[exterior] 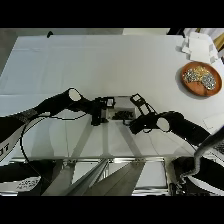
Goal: Fold the box and place the chain.
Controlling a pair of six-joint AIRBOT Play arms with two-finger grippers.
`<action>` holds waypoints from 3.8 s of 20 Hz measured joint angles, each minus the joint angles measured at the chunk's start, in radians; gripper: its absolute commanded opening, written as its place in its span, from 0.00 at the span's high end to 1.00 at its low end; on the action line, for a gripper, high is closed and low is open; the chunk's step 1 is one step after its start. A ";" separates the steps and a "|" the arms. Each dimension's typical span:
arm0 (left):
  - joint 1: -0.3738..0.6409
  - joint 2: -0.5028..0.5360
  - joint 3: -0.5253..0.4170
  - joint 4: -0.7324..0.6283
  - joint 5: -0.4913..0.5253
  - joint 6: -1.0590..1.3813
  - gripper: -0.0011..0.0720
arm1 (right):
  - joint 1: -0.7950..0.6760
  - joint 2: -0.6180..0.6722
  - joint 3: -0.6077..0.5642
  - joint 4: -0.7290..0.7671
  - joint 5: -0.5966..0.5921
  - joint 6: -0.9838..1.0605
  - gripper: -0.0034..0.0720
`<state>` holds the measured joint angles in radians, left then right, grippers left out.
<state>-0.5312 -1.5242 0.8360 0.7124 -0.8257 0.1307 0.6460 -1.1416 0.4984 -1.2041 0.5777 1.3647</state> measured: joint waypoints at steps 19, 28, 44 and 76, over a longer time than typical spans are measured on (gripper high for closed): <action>0.000 0.000 0.000 0.000 -0.001 0.000 0.97 | 0.003 0.385 0.061 0.003 0.191 0.072 0.94; 0.000 0.000 0.000 0.000 -0.001 0.000 0.97 | 0.003 0.378 0.270 0.024 0.115 0.026 0.93; 0.000 0.000 0.000 0.000 -0.001 0.000 0.97 | 0.003 0.005 0.293 0.034 0.174 0.015 0.69; 0.000 0.000 0.000 0.000 -0.001 0.000 0.97 | -0.150 -0.066 0.420 0.212 0.499 -0.896 0.71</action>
<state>-0.5312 -1.5246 0.8360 0.7124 -0.8268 0.1303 0.4965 -1.2072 0.9188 -0.9924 1.0763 0.4690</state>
